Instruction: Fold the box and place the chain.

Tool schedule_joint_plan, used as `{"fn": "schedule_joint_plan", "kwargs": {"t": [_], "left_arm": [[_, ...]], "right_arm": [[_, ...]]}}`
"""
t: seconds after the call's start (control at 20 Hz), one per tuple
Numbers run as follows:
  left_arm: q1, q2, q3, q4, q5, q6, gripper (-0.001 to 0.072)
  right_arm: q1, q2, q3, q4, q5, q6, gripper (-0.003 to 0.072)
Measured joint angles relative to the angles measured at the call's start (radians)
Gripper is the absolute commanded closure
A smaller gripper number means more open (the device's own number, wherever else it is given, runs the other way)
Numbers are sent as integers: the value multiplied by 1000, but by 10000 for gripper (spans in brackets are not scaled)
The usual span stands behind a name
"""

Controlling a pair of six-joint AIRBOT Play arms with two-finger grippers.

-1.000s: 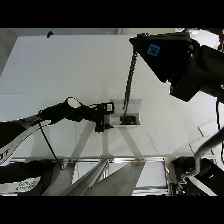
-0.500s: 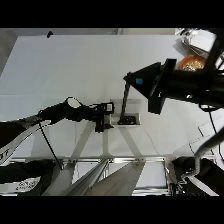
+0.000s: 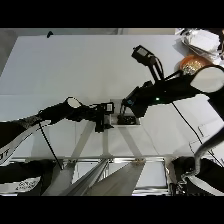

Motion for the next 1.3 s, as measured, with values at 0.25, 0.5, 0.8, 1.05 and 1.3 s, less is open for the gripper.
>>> {"fn": "schedule_joint_plan", "kwargs": {"t": [0.25, 0.5, 0.8, 1.05, 1.3], "left_arm": [[0, 0, 0, 0, 0, 0, 499], [0, 0, 0, 0, 0, 0, 499], [0, 0, 0, 0, 0, 0, 499], [0, 0, 0, 0, 0, 0, 499], [0, 0, 0, 0, 0, 0, 499]], "right_arm": [[0, -57, -76, -18, -16, 18, 672], [0, -107, -172, -34, -85, 18, 672], [0, -192, -216, -47, -123, 23, 500], [0, -208, -215, -47, -149, 52, 497], [0, -158, -125, -43, -136, 29, 671]]}}
